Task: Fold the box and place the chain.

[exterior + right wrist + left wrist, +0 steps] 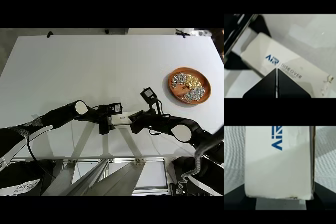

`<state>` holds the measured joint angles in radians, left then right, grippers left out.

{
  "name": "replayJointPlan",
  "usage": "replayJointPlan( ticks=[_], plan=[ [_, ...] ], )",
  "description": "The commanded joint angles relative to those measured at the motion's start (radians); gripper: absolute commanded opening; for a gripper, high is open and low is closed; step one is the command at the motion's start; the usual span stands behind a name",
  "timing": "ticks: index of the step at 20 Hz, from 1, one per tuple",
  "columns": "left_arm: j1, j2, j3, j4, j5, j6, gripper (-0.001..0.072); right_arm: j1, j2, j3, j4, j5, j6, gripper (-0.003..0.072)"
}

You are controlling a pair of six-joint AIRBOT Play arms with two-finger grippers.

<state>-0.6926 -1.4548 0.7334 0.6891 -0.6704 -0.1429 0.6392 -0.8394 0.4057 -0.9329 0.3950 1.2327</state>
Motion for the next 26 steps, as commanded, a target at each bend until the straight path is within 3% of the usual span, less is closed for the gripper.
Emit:
replayJointPlan(
  ticks=[1,5,11,18,26],
  plan=[
    [-0.001,0.0,0.0,0.0,0.0,0.0,0.0135,0.001,0.006,-0.055,0.103,-0.193,0.016,0.0003],
    [-0.001,0.0,0.0,0.0,0.0,0.0,0.0135,0.023,-0.007,-0.055,0.158,-0.267,0.016,0.0002],
    [-0.001,0.0,0.0,0.0,0.0,0.0,0.0135,0.183,-0.1,-0.055,0.163,-0.369,0.016,0.0002],
    [-0.001,0.0,0.0,0.0,0.0,0.0,0.0135,0.209,-0.199,-0.055,0.163,-0.387,0.016,0.0002],
    [-0.001,0.0,0.0,0.0,0.0,0.0,0.0135,0.209,-0.202,-0.055,0.143,-0.299,0.016,0.0002]
  ],
)
